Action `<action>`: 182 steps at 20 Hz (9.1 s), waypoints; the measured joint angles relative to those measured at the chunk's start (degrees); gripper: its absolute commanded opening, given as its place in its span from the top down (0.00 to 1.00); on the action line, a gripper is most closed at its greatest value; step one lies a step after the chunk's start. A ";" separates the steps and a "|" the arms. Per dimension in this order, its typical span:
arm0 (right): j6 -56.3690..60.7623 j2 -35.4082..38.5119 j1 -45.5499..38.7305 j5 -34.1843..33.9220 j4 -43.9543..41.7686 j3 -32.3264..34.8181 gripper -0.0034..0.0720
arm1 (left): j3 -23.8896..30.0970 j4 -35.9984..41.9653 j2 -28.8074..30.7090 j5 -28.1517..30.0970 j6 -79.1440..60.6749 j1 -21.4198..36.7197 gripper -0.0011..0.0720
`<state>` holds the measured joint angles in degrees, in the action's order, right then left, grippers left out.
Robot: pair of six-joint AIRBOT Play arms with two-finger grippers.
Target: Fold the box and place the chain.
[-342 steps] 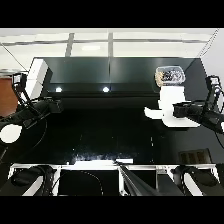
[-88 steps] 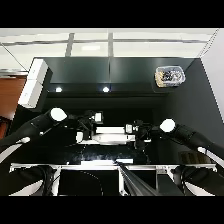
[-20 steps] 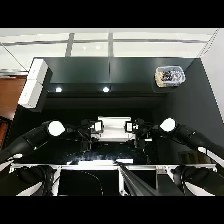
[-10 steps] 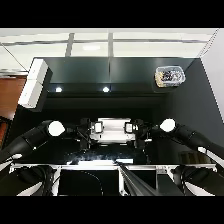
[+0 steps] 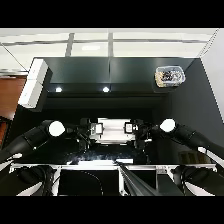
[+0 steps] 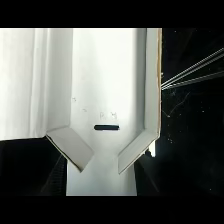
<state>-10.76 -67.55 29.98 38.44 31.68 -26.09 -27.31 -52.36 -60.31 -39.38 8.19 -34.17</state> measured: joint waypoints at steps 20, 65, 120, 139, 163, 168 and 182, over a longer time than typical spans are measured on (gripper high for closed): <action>0.04 0.02 0.00 -0.07 -0.04 0.00 0.39 | 0.00 11.34 -3.21 3.50 -0.33 -2.27 0.62; 0.07 0.00 0.00 -0.09 -0.07 0.00 0.39 | 7.30 18.29 -6.16 -19.91 52.50 32.54 0.95; 0.04 0.00 0.00 -0.09 -0.07 0.00 0.39 | -20.70 -32.11 -14.73 -14.32 123.03 -16.85 0.43; 0.02 0.00 0.00 -0.15 -0.02 0.00 0.39 | -23.63 -32.52 -17.11 -16.96 128.67 -17.25 0.64; 14.21 8.41 0.00 6.64 14.73 -0.96 0.08 | -24.79 -34.29 -18.14 -20.50 122.66 -16.96 0.95; 13.81 8.44 0.00 6.56 13.35 -0.96 0.08 | -26.18 -35.23 -18.49 -21.22 122.92 -16.96 0.95; 16.02 6.23 1.05 4.79 4.57 -0.85 0.63 | -26.49 -35.63 -19.89 -21.11 125.68 -17.25 0.95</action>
<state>5.26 -61.32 31.03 43.22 36.25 -26.94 -53.80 -87.99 -80.20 -60.49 133.86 -51.42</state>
